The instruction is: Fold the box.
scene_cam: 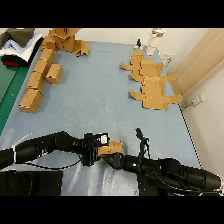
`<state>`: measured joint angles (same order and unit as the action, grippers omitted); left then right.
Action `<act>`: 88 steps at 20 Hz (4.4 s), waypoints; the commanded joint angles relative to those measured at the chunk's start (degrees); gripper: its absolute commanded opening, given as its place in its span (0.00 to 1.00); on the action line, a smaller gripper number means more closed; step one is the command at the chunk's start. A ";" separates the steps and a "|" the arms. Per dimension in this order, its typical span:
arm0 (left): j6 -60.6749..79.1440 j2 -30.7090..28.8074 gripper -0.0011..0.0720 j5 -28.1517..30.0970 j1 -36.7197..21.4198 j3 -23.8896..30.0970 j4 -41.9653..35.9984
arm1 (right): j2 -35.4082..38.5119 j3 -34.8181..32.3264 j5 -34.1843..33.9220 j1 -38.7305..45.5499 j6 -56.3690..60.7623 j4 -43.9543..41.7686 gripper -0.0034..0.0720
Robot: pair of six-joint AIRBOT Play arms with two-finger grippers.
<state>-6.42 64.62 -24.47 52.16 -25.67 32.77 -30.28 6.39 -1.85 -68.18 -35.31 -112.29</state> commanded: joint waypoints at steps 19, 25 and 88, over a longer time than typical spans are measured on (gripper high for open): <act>0.02 0.02 0.58 0.00 -0.04 0.02 0.00 | -10.08 -0.39 7.43 1.44 2.32 -0.42 0.05; 0.02 0.02 0.58 0.00 -0.04 0.02 0.00 | -8.07 1.14 5.60 1.16 2.29 5.25 0.05; -68.39 41.29 0.93 -10.08 -53.33 -62.29 38.21 | -1.92 26.86 -71.01 16.44 11.34 53.53 0.05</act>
<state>-74.63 105.45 -34.68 -1.04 -87.37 70.76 -32.14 33.26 -72.88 -51.77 -24.03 -58.74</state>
